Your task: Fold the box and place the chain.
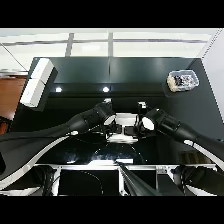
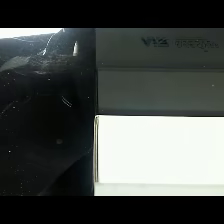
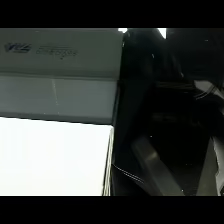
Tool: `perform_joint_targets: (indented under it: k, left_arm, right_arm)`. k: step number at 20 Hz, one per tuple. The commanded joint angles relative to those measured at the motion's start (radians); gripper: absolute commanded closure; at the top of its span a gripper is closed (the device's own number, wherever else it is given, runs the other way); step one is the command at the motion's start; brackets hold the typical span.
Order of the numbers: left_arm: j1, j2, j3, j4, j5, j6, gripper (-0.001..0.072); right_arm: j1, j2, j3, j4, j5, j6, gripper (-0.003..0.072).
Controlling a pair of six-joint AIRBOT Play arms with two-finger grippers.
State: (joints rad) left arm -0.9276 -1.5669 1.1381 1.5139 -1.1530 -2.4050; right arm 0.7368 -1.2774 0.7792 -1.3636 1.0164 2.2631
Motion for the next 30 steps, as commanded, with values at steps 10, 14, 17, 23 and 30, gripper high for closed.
perform_joint_targets:
  k: [10,14,17,23,30]
  left_arm:
    - [0.000,0.000,0.000,-0.001,-0.001,0.000,0.0682]
    - [0.000,0.000,0.000,-0.004,-0.001,0.000,0.0681]
    - [0.000,0.000,0.000,-0.004,-0.001,0.000,0.0681]
    - [0.000,0.000,0.000,-0.004,-0.001,0.000,0.0680]
    - [0.000,0.000,0.000,-0.004,-0.007,0.000,0.0681]
  right_arm:
    - [0.001,-0.004,0.017,0.001,0.011,-0.034,0.0494]
    - [0.001,-0.004,0.029,-0.004,0.004,-0.039,0.0646]
    - [0.001,-0.004,0.029,-0.002,0.007,-0.056,0.0646]
    - [-0.006,0.008,0.039,-0.003,0.024,-0.139,0.0238]
    - [-0.054,0.328,0.070,-0.198,0.300,-0.325,0.0238]
